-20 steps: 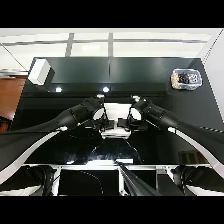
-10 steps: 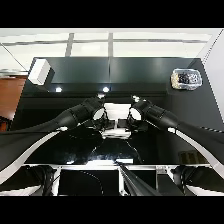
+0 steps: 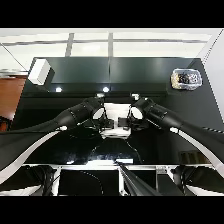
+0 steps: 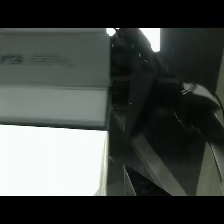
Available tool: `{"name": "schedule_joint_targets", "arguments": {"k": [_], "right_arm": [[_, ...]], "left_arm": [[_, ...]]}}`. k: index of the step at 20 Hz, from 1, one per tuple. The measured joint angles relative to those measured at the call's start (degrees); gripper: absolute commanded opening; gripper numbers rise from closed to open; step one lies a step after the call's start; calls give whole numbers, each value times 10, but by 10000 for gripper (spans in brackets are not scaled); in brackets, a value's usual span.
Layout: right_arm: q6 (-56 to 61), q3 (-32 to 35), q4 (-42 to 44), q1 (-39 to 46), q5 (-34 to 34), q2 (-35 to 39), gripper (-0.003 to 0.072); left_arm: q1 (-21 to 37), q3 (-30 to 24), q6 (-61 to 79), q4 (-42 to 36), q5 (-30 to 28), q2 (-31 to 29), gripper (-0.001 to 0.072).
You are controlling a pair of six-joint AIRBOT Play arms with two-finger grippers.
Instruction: Fold the box and place the chain.
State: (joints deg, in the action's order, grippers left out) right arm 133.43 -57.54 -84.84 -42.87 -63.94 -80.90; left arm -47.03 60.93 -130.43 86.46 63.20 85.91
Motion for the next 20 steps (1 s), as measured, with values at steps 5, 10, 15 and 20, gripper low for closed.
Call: {"name": "schedule_joint_targets", "arguments": {"k": [5,10,15,20], "right_arm": [[-34,-19,-7,6,-3,34,322],[-105,-24,-15,59,-32,122,322],[-165,-24,-143,146,-61,217,322],[-183,-16,-289,273,32,235,692]], "left_arm": [[0,0,1,-1,0,0,29],[0,0,2,-2,0,0,29],[0,0,2,-1,1,0,29],[0,0,1,-1,2,0,29]]}}
